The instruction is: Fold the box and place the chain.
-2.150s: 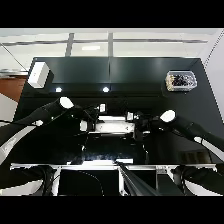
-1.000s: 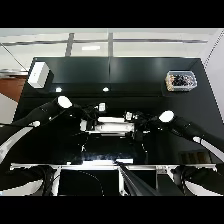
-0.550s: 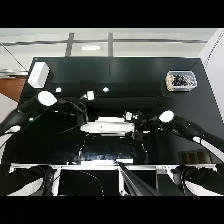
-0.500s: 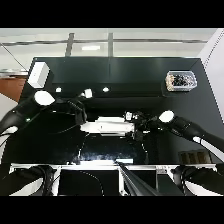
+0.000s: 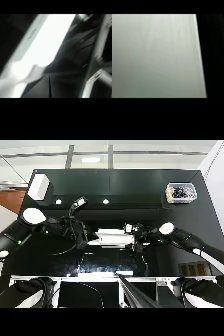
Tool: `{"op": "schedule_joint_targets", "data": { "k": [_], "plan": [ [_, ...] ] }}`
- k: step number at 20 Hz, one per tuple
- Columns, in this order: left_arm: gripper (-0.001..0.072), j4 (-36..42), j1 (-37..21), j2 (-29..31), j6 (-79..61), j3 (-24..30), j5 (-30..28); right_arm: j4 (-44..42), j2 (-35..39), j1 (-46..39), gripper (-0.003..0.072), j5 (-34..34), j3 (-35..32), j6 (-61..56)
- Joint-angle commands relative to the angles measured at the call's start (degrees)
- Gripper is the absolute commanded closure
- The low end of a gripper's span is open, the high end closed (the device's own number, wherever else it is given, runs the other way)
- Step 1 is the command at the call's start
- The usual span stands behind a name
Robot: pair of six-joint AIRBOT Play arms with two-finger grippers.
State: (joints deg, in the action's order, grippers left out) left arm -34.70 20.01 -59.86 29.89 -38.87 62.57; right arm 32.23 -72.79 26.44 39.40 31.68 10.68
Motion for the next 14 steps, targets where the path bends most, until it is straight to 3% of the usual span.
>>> {"op": "schedule_joint_targets", "data": {
  "k": [1,7,14],
  "plan": [
    [0.0682,6.7,4.8,-1.6,1.2,2.3,-11.1,0.0,0.0,0.1,0.0115,0.0,0.0,0.0],
    [0.0682,6.7,11.4,-7.0,0.3,2.2,-36.4,0.0,0.0,0.1,0.0115,0.0,0.0,0.0],
    [0.0682,6.3,11.5,-12.0,0.0,2.2,-41.8,0.2,0.0,0.1,0.0115,0.0,0.0,0.0]
  ]
}}
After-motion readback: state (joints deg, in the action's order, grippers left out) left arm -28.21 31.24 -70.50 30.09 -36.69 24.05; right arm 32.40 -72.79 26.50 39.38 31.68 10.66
